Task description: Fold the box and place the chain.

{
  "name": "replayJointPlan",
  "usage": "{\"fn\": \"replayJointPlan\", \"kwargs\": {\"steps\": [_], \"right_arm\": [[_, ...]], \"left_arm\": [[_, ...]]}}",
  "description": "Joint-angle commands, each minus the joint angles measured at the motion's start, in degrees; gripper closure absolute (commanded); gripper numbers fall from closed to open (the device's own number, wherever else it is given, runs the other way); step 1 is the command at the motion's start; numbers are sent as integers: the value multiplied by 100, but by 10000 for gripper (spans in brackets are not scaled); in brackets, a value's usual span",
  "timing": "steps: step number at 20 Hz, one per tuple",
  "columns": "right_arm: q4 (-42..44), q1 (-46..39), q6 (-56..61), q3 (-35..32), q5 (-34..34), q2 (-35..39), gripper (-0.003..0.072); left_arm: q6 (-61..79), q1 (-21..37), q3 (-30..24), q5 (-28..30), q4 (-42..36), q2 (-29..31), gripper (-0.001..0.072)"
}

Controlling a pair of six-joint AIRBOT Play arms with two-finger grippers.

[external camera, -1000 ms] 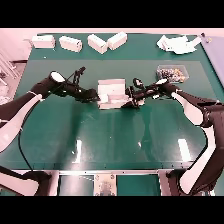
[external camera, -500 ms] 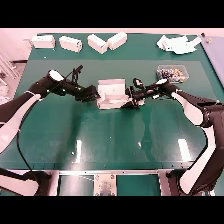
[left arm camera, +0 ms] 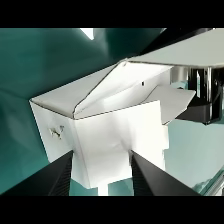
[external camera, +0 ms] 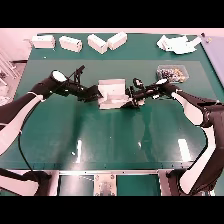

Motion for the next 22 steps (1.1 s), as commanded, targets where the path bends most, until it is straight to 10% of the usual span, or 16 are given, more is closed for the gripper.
{"fn": "replayJointPlan", "kwargs": {"steps": [1,22], "right_arm": [[0,0,0,2,0,4,107],[0,0,0,2,0,4,108]], "left_arm": [[-74,-116,4,262,17,4,265],[-1864,-610,245,800,1950,-2,264]]}}
